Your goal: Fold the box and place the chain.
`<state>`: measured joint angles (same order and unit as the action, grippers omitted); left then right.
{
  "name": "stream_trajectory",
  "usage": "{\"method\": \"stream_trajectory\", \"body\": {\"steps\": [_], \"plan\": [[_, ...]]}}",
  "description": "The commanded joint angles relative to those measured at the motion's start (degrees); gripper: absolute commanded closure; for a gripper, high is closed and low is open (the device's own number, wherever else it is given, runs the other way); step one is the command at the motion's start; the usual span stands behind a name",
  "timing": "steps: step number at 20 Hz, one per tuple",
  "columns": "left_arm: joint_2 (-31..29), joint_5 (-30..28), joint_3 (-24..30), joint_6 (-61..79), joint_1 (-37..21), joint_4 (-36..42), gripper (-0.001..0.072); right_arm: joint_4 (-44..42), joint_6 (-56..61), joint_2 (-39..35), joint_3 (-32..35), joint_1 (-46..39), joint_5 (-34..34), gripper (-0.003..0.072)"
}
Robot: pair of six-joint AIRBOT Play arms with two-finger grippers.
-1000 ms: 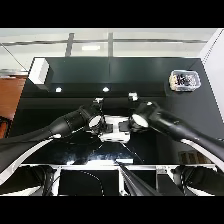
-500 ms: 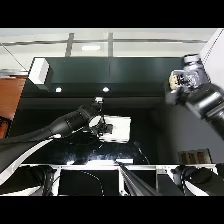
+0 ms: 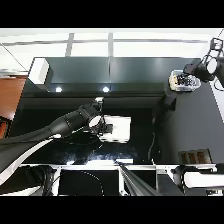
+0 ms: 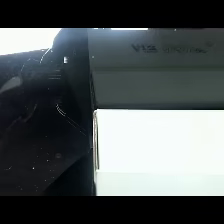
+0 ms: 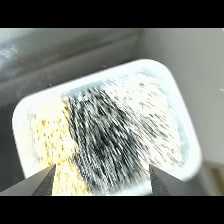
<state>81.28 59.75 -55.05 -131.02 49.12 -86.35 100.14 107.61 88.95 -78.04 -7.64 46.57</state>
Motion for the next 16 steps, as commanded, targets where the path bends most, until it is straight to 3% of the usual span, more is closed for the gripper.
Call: {"method": "stream_trajectory", "body": {"steps": [1, 5, 7, 10, 11, 13, 14, 16], "plan": [[0.02, -0.59, 0.02, 0.04, -0.02, -0.17, 0.0683, -7.06, -6.10, 12.50, -10.71, -2.38, 3.78, 0.0076], [0.02, -0.55, 0.02, 0.04, -0.02, -0.11, 0.0684, -7.08, -6.05, 16.22, -12.41, -2.49, 3.39, 0.0102], [0.02, -0.55, 0.02, 0.07, -0.02, -0.11, 0.0683, -7.15, -5.90, 17.05, -12.41, -2.84, 3.34, 0.0166], [0.02, -0.52, 0.02, 0.07, -0.02, -0.15, 0.0683, -7.21, -5.90, 18.14, -12.41, -2.82, 3.54, 0.0167], [0.02, -0.55, 0.02, 0.07, -0.04, -0.20, 0.0683, -7.17, -5.92, 18.16, -12.41, -2.82, 3.63, 0.0270], [0.02, -0.50, 0.02, 0.07, -0.04, -0.13, 0.0683, -7.17, -6.93, 18.10, -12.87, -2.82, 5.40, 0.0596], [0.02, -0.52, 0.02, 0.07, -0.04, -0.13, 0.0684, -7.17, -7.43, 18.08, -14.05, -2.82, 7.63, 0.0646], [0.02, -0.55, 0.02, 0.07, -0.04, -0.17, 0.0683, -7.13, -10.60, 17.03, -17.44, -2.82, 12.31, 0.0646]]}}
